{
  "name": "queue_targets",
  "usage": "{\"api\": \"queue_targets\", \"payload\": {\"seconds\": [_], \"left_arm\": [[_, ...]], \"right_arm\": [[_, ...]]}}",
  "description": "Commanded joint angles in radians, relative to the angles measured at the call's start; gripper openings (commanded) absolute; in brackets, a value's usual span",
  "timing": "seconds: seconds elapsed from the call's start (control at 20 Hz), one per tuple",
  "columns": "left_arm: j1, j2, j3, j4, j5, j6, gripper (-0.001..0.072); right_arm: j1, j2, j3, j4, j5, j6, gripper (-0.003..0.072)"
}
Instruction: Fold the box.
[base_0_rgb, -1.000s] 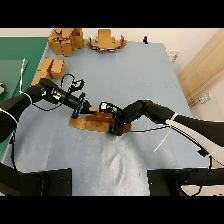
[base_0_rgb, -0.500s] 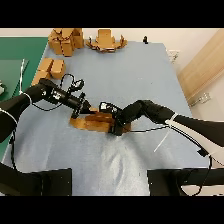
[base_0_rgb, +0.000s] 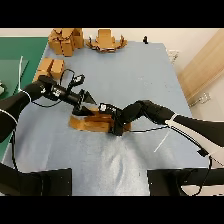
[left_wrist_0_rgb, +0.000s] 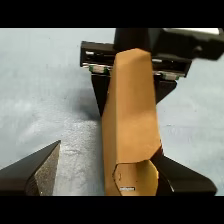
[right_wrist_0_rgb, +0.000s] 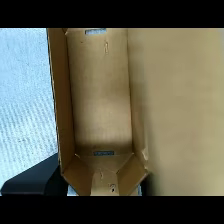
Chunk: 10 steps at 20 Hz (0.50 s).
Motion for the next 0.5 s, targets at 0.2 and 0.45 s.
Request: {"api": "queue_targets", "payload": {"seconds": [0.2,0.45], "left_arm": [[0.131,0.099,0.063,0.285,0.014,-0.275,0.0009],[0.256,0.341,-0.145,0.204,0.057,-0.291,0.0008]], "right_arm": [[-0.002,0.000,0.000,-0.040,0.000,-0.005,0.0006],[-0.003,0.000,0.000,-0.044,0.002,-0.005,0.0006]]}}
